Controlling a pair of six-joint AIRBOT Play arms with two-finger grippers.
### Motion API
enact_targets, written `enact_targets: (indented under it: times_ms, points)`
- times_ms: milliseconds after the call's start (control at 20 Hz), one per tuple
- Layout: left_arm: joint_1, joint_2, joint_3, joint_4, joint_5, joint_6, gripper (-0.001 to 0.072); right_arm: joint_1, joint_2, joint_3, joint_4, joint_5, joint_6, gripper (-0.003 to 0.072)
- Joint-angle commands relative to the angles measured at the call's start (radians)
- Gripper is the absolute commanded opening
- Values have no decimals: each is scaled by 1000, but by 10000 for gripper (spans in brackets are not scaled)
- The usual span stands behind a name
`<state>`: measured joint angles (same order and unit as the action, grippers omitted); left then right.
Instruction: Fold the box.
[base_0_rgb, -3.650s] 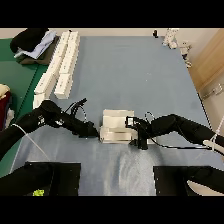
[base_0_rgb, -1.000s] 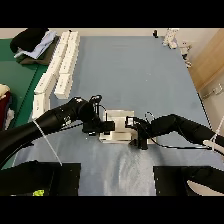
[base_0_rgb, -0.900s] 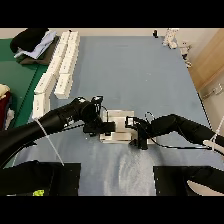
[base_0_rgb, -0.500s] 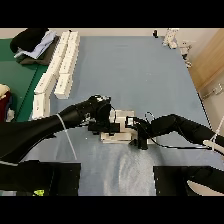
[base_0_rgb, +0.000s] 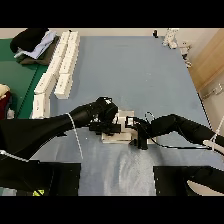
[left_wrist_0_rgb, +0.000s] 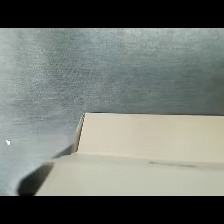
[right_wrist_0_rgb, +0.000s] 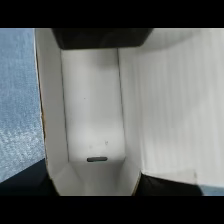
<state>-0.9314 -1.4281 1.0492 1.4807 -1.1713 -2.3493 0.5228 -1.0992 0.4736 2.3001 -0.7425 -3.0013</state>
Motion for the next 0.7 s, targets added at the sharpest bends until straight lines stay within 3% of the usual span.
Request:
enact_targets:
  times_ms: [0, 50, 350, 400, 450, 650]
  points:
    - [-23, -10, 3, 37, 4, -7, 116, 0, -1, 1, 0, 0, 0, 521]
    - [-25, -9, 3, 38, 10, -7, 11, 0, -1, 1, 0, 0, 0, 521]
    - [-35, -9, 4, 34, -5, -7, 18, 0, -1, 1, 0, 0, 0, 521]
    - [-35, -8, 4, 31, -8, -7, 240, 0, -1, 1, 0, 0, 0, 521]
    - [-35, -8, 4, 24, -10, -10, 517, 0, -1, 1, 0, 0, 0, 521]
    - [-35, -9, 4, 26, -14, -24, 541, 0, -1, 1, 0, 0, 0, 521]
